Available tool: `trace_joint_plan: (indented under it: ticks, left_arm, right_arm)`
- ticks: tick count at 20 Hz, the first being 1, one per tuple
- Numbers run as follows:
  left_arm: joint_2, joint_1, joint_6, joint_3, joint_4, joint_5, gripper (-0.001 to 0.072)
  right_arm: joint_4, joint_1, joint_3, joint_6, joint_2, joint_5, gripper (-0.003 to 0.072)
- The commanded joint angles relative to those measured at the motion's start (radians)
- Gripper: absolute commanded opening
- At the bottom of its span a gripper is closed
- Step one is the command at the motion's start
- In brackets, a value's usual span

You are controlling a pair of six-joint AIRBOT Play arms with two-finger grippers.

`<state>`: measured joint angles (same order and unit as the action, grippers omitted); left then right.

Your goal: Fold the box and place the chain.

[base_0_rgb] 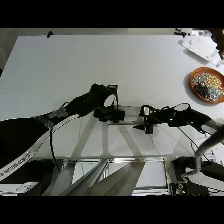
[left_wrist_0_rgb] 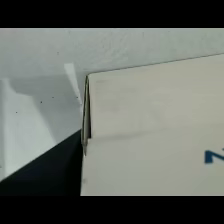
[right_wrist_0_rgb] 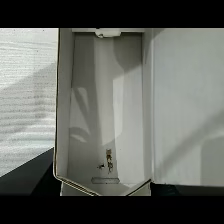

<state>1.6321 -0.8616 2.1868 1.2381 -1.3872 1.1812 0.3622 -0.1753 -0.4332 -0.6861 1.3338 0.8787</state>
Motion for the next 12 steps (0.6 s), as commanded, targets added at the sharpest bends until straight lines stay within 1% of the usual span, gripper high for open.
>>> trace_joint_plan:
  ticks: [1,2,3,4,7,8,9,10,11,12]
  left_arm:
    - [0.01,-0.003,0.017,0.0,0.006,0.001,0.0321]
    - [0.014,-0.004,0.016,0.0,0.018,0.003,0.0218]
    - [0.02,-0.006,0.017,0.0,0.022,0.013,0.0094]
    - [0.026,-0.006,0.017,0.0,0.023,0.016,0.0009]
    - [0.045,-0.006,0.044,0.0,0.025,0.069,0.0005]
    - [0.047,-0.006,0.045,0.0,0.026,0.07,0.0019]
    - [0.047,-0.006,0.048,0.0,0.026,0.064,0.0092]
    - [0.047,-0.006,0.059,0.0,0.025,0.059,0.018]
    - [0.047,-0.006,0.066,0.0,0.026,0.048,0.0292]
    - [0.048,-0.006,0.066,0.0,0.026,0.034,0.0373]
  right_arm:
    - [0.0,0.001,0.0,0.0,-0.001,0.0,0.0418]
    - [0.0,0.001,0.0,0.0,-0.001,0.0,0.0418]
    - [0.0,0.001,0.0,0.0,-0.001,0.0,0.0418]
    - [0.0,0.001,0.0,0.0,-0.001,0.0,0.0418]
    - [0.0,0.001,0.0,0.0,-0.001,0.0,0.0418]
    - [0.0,0.001,0.0,0.0,-0.001,0.0,0.0418]
    - [0.0,0.001,0.0,0.0,-0.001,0.0,0.0418]
    - [0.0,0.001,0.0,0.0,-0.001,0.0,0.0418]
    - [0.0,0.001,0.0,0.0,-0.001,0.0,0.0418]
    - [0.0,0.001,0.0,0.0,-0.001,0.0,0.0418]
